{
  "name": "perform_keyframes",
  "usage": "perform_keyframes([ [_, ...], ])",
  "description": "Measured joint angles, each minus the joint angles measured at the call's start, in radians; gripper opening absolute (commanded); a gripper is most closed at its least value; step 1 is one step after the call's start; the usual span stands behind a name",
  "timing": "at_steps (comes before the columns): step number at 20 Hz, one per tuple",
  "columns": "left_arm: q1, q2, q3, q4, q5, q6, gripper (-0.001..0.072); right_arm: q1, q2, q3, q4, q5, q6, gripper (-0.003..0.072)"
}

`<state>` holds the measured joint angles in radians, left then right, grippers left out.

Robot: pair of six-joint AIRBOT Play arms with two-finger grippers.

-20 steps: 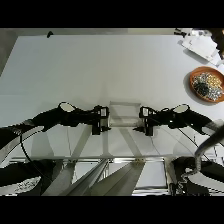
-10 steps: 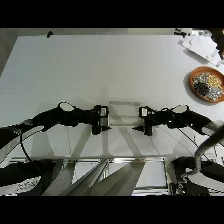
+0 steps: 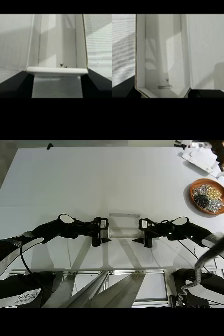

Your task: Fold the box and place the chain.

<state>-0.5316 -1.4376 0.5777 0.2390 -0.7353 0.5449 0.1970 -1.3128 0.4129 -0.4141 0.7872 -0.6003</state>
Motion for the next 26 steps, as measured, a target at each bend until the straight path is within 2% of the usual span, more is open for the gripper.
perform_keyframes([
  [1, 0.000, 0.000, 0.000, 0.000, 0.000, 0.000, 0.0456, 0.000, 0.000, 0.000, 0.000, -0.005, 0.002, 0.0681],
  [2, 0.000, 0.000, 0.000, -0.002, 0.003, -0.002, 0.0456, 0.000, 0.000, 0.000, 0.001, -0.029, -0.002, 0.0712],
  [8, 0.000, 0.000, 0.000, -0.001, 0.002, -0.002, 0.0456, 0.000, 0.010, -0.001, -0.003, -0.051, 0.020, 0.0713],
  [11, 0.000, 0.000, 0.000, -0.003, 0.006, -0.002, 0.0456, -0.001, 0.058, -0.001, -0.048, -0.090, 0.073, 0.0712],
  [16, 0.000, 0.000, 0.000, 0.005, -0.005, 0.003, 0.0456, -0.002, 0.184, 0.000, -0.286, -0.084, 0.307, 0.0712],
  [20, 0.000, 0.000, 0.000, 0.004, -0.005, 0.002, 0.0456, -0.002, 0.285, -0.001, -0.473, -0.025, 0.519, 0.0704],
  [21, 0.000, 0.000, 0.000, 0.004, -0.005, 0.002, 0.0456, -0.002, 0.311, 0.000, -0.506, -0.010, 0.559, 0.0697],
  [22, 0.000, 0.000, 0.000, 0.003, -0.004, 0.002, 0.0456, -0.002, 0.335, 0.000, -0.533, 0.010, 0.590, 0.0658],
  [24, 0.000, 0.000, 0.000, 0.003, -0.003, 0.002, 0.0456, -0.002, 0.377, -0.001, -0.560, 0.049, 0.629, 0.0459],
  [25, 0.000, 0.000, 0.000, 0.003, -0.003, 0.002, 0.0456, -0.002, 0.395, 0.000, -0.565, 0.058, 0.643, 0.0396],
  [26, 0.000, 0.000, 0.000, 0.003, -0.003, 0.002, 0.0456, -0.002, 0.407, -0.001, -0.565, 0.065, 0.653, 0.0395],
])
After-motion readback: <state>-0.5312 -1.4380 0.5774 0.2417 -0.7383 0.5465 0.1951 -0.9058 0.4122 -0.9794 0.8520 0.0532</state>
